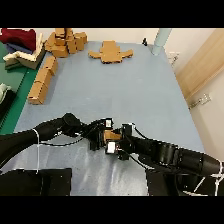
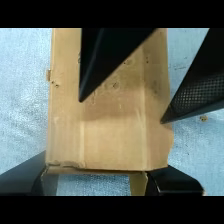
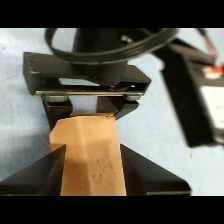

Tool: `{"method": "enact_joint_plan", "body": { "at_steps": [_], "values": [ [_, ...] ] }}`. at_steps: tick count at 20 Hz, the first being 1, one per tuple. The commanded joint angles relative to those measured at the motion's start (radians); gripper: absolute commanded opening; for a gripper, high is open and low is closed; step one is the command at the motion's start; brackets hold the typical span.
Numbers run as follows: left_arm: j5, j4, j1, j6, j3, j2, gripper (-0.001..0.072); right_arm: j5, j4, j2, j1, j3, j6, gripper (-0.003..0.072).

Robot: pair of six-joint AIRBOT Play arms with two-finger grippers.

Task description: Fold the box.

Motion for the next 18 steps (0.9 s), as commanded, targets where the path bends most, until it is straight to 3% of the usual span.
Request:
{"method": "enact_joint_plan", "body": {
  "at_steps": [1, 15, 18],
  "values": [
    [0.000, 0.000, 0.000, 0.000, 0.000, 0.000, 0.0464, -0.013, -0.001, -0.023, 0.011, 0.000, -0.035, 0.0527],
    [0.000, 0.000, 0.000, 0.000, 0.000, 0.000, 0.0464, -0.013, -0.114, -0.065, 0.010, 0.000, -0.063, 0.0516],
    [0.000, 0.000, 0.000, 0.000, 0.000, 0.000, 0.0465, -0.013, -0.124, -0.065, 0.010, 0.001, -0.063, 0.0446]
  ]
}}
